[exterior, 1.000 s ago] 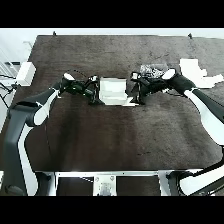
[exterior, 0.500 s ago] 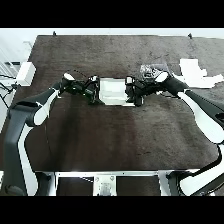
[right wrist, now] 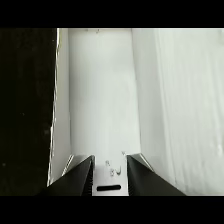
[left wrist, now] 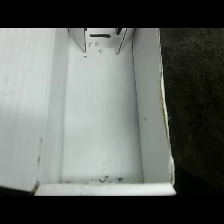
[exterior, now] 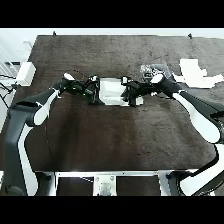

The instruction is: Fold the box and place the chain.

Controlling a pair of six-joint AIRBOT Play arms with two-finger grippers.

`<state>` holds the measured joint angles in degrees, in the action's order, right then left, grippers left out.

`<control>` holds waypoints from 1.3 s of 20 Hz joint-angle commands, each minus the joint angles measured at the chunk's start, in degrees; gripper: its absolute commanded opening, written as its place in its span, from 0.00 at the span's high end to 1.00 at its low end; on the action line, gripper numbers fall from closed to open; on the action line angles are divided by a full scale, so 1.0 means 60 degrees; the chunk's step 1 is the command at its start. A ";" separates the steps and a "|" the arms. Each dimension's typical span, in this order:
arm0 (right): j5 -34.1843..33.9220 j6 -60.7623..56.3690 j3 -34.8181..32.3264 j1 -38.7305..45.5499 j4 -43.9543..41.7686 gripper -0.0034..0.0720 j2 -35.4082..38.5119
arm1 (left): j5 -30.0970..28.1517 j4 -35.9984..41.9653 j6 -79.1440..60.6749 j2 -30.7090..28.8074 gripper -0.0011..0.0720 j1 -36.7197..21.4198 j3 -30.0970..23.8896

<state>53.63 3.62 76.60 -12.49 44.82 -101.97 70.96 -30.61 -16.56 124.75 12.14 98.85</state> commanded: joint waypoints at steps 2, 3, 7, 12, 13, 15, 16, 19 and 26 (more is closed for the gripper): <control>-0.0423 0.0018 -0.0004 -0.0102 -0.0295 0.60 -0.0138 | -0.0004 0.0000 0.0004 -0.0007 0.36 -0.0007 0.0004; -0.0535 0.0018 0.0000 -0.0098 -0.0295 0.56 -0.0135 | -0.0004 0.0000 0.0004 -0.0007 0.36 -0.0007 0.0004; -0.0576 0.0015 -0.0004 -0.0091 -0.0291 0.17 -0.0135 | -0.0004 0.0000 0.0004 -0.0007 0.36 -0.0007 0.0004; -0.0328 -0.0306 -0.0004 -0.0087 0.0335 0.81 -0.0058 | -0.0004 0.0000 0.0004 -0.0007 0.36 -0.0007 0.0004; -0.0160 -0.0586 -0.0004 -0.0087 0.0765 0.92 0.0015 | -0.0004 0.0000 0.0004 -0.0007 0.36 -0.0007 0.0004; 0.0175 -0.1639 -0.0004 -0.0084 0.1690 0.94 0.0262 | -0.0004 0.0000 0.0004 -0.0007 0.36 -0.0007 0.0004; 0.0415 -0.2106 -0.0004 -0.0080 0.2131 0.94 0.0437 | -0.0004 0.0000 0.0004 -0.0007 0.36 -0.0007 0.0004; 0.0947 -0.3716 -0.0004 0.0120 0.2386 0.95 0.1151 | -0.0004 0.0000 0.0007 -0.0007 0.36 -0.0007 0.0004; 0.0856 -0.7705 -0.0018 0.1698 0.2364 0.95 0.3235 | -0.0004 0.0000 0.0004 -0.0007 0.36 -0.0007 0.0004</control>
